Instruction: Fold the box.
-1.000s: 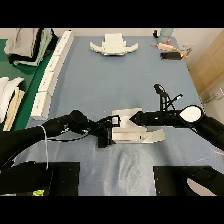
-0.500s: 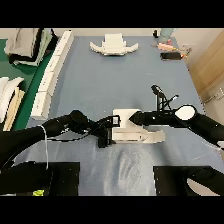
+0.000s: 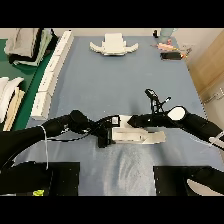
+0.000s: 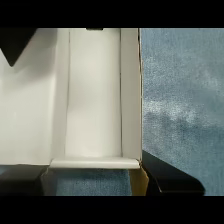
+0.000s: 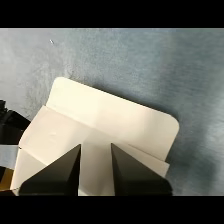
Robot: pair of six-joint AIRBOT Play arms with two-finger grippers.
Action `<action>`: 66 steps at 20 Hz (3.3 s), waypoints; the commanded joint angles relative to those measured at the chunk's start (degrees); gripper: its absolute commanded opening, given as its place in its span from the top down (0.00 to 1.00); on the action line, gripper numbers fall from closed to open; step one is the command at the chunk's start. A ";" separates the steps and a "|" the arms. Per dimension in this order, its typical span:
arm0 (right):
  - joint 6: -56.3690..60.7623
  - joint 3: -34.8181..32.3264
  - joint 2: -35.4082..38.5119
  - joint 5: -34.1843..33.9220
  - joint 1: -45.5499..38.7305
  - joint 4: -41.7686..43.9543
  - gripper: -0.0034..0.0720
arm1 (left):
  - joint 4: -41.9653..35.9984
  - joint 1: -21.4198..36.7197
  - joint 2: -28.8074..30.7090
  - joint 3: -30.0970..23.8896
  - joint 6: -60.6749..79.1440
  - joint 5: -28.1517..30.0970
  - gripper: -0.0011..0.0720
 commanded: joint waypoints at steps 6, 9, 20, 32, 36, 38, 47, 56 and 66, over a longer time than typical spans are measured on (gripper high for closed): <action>-0.26 0.09 -0.11 -0.02 1.20 -1.05 0.58 | 0.04 0.00 -0.02 0.00 0.04 -0.07 0.35; -0.28 0.26 1.40 -0.11 1.18 -1.25 0.58 | 0.04 0.00 -0.02 0.00 0.04 -0.07 0.35; -3.85 2.62 20.74 15.72 1.20 -9.55 0.58 | 0.04 0.00 -0.02 0.00 0.04 -0.07 0.35; -30.01 -2.12 27.26 29.62 1.18 -35.23 0.23 | 0.04 0.00 -0.02 0.00 0.04 -0.07 0.35; -31.76 -5.75 26.62 25.57 1.20 -37.55 0.23 | 0.04 0.00 -0.02 0.00 0.04 -0.07 0.35; -34.47 -7.06 25.99 21.53 1.20 -37.22 0.23 | 0.04 0.00 -0.02 0.00 0.04 -0.07 0.35; -45.51 -7.91 20.70 12.17 1.20 -31.12 0.28 | 0.04 0.00 -0.02 0.00 0.04 -0.07 0.35; -52.19 -7.91 20.11 12.04 1.22 -21.68 0.61 | 0.04 0.00 -0.02 0.00 0.04 -0.07 0.35; -54.34 -7.91 16.20 9.49 2.99 -17.64 0.07 | 0.04 0.00 -0.02 0.00 0.04 -0.07 0.35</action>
